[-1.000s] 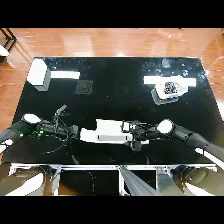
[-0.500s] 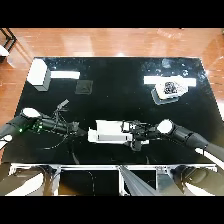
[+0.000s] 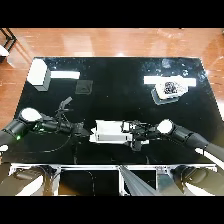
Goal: Fold the box and place the chain.
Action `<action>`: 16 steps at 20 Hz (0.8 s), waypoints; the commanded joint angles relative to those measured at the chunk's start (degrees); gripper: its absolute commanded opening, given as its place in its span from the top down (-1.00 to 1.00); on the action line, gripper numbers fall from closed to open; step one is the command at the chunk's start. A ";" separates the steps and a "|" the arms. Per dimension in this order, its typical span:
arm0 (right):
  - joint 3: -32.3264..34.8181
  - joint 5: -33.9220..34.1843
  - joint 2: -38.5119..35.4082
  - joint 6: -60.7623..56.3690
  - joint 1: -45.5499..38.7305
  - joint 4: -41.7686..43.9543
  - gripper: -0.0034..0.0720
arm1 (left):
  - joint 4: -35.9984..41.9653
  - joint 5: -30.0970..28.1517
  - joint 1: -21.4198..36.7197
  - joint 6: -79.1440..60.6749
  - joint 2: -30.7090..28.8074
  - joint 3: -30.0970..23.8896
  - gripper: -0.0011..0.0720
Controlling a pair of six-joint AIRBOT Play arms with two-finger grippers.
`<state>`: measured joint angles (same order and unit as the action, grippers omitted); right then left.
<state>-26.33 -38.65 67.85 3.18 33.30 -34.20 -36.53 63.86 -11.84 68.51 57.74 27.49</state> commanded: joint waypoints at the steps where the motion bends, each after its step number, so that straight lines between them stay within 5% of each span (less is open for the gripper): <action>1: 0.02 -0.07 0.02 -0.02 0.04 -0.04 -0.03 | -3.52 -3.82 -5.01 5.79 -1.27 0.04 -0.59; 16: 0.02 -0.07 0.02 -0.02 0.04 -0.04 -0.03 | -3.04 -9.99 -9.40 9.42 -1.42 0.04 -0.59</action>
<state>-26.33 -38.70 67.85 3.16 33.30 -34.26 -39.62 56.05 -20.53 76.99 56.36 27.49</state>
